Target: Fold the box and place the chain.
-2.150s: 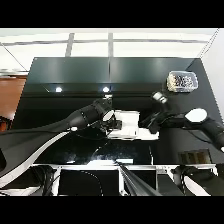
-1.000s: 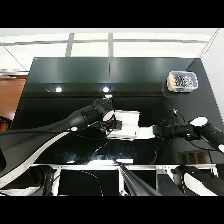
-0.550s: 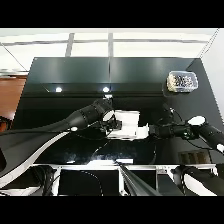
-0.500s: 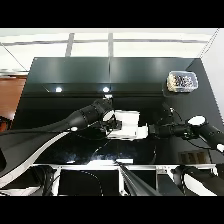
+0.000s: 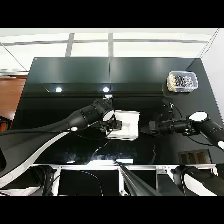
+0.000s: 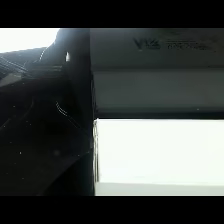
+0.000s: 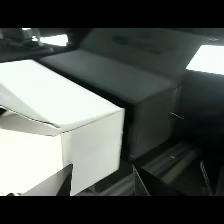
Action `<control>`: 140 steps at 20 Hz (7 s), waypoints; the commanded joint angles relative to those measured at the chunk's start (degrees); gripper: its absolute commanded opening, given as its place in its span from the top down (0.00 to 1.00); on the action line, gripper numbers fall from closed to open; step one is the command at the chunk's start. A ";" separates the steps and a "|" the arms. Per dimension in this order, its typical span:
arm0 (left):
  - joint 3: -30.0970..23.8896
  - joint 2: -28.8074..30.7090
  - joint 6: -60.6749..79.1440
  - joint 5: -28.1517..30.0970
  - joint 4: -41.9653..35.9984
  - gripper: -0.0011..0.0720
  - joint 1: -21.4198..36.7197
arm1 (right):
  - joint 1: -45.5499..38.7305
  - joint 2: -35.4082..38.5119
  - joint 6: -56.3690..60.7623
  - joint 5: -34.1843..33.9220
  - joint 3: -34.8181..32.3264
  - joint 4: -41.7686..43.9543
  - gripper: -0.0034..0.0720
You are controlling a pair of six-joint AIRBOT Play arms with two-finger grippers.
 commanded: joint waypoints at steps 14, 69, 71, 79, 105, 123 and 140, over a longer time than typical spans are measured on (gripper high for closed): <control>0.04 0.02 0.00 0.02 0.02 0.95 0.04 | 3.91 0.00 0.68 2.84 6.51 -5.53 0.36; 0.04 0.02 0.00 -0.04 0.04 0.95 0.04 | 39.10 -14.03 71.84 -0.11 27.41 -51.06 0.87; 0.04 0.02 0.00 0.04 0.04 0.95 0.04 | 39.10 -13.18 71.84 0.61 27.41 -50.84 0.45; 0.04 0.02 0.00 0.15 0.04 0.95 0.15 | 35.28 8.79 62.73 8.07 27.41 -63.98 0.45; 0.04 0.02 0.02 0.00 0.09 0.95 0.15 | -10.91 -39.52 73.83 1.57 70.99 -45.90 0.08; 0.04 0.00 0.02 0.02 0.24 0.95 0.15 | -10.45 -44.57 73.11 -0.76 70.99 -42.69 0.24; 0.04 0.02 0.00 -0.02 0.04 0.95 0.15 | -15.76 -25.51 34.29 9.44 71.06 -30.01 0.95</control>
